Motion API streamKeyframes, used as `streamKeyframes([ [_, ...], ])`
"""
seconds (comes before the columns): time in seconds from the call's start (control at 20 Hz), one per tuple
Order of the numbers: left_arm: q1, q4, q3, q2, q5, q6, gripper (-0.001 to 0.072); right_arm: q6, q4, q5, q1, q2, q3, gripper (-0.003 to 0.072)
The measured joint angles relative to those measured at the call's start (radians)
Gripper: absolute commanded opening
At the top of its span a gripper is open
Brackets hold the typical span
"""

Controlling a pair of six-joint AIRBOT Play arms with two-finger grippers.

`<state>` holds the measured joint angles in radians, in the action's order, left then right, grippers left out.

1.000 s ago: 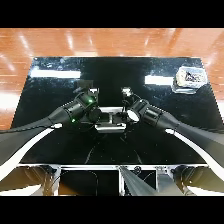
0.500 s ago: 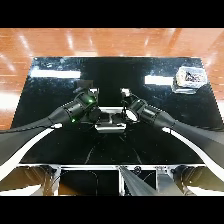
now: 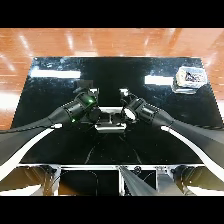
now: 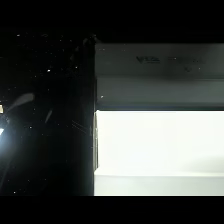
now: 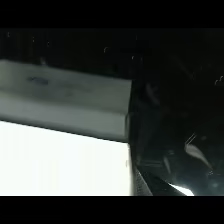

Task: Fold the box and place the chain.

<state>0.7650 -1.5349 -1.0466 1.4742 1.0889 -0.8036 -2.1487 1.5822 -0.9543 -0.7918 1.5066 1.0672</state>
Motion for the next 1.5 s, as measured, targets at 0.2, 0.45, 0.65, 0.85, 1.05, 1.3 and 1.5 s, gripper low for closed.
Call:
streamKeyframes([
  [0.2, 0.000, 0.000, 0.000, 0.000, 0.000, 0.000, 0.0019, 0.010, 0.005, -0.019, 0.000, -0.013, 0.016, 0.0466],
  [0.45, 0.000, 0.000, 0.000, 0.000, 0.000, -0.001, 0.0020, 0.017, 0.010, -0.037, 0.000, -0.027, 0.021, 0.0465],
  [0.65, 0.000, 0.000, 0.000, 0.000, -0.001, 0.000, 0.0020, 0.017, 0.020, -0.037, 0.000, -0.028, 0.021, 0.0465],
  [0.85, 0.000, 0.000, 0.000, 0.000, 0.000, 0.000, 0.0020, 0.018, 0.025, -0.036, 0.000, -0.021, 0.021, 0.0465],
  [1.05, 0.000, 0.000, 0.000, 0.000, -0.001, 0.000, 0.0020, 0.018, 0.026, -0.035, 0.000, -0.012, 0.021, 0.0148],
  [1.3, 0.000, 0.000, 0.000, 0.000, 0.005, 0.005, 0.0020, 0.039, 0.032, -0.037, 0.001, -0.009, 0.021, 0.0017],
  [1.5, 0.000, 0.000, 0.000, 0.000, 0.004, 0.002, 0.0020, 0.057, 0.026, -0.035, 0.001, -0.008, 0.021, 0.0017],
])
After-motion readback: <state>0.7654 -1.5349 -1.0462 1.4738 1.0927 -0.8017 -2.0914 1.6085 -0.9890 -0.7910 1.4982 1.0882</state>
